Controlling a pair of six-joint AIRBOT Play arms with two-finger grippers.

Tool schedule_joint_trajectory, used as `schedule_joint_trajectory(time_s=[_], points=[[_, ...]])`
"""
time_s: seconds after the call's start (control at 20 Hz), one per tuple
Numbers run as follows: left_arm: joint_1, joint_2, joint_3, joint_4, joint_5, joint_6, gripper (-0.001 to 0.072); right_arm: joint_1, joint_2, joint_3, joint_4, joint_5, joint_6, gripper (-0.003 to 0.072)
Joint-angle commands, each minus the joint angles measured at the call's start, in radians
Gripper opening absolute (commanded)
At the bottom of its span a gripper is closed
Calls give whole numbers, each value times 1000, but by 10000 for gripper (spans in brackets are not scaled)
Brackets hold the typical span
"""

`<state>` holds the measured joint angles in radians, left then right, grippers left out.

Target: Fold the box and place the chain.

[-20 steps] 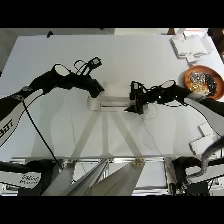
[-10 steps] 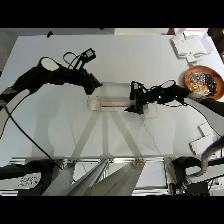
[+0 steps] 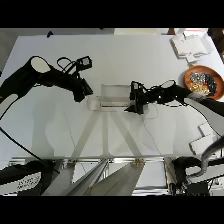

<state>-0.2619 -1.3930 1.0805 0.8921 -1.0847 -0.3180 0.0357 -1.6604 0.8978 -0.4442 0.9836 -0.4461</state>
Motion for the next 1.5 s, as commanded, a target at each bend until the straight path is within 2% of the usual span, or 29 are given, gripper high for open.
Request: schedule_joint_trajectory(time_s=[0.0,0.05,0.1,0.15,0.3,0.65,1.1,1.45], points=[[-19,2,-58,27,109,5,175,0,0,1,0,0,0,399],[-27,-3,-68,37,135,5,173,1,0,1,0,0,0,399],[-35,-10,-69,58,149,4,141,0,0,1,0,0,1,399],[-41,-17,-70,79,156,5,75,0,0,1,0,0,1,399],[-51,-39,-70,209,164,3,10,0,0,1,0,0,0,399],[-53,-63,-71,399,142,-28,10,0,0,1,0,0,0,399],[-61,-95,-74,406,108,-27,10,1,0,1,0,0,0,399],[-89,-81,-75,411,132,-26,10,1,0,1,0,0,1,399]])
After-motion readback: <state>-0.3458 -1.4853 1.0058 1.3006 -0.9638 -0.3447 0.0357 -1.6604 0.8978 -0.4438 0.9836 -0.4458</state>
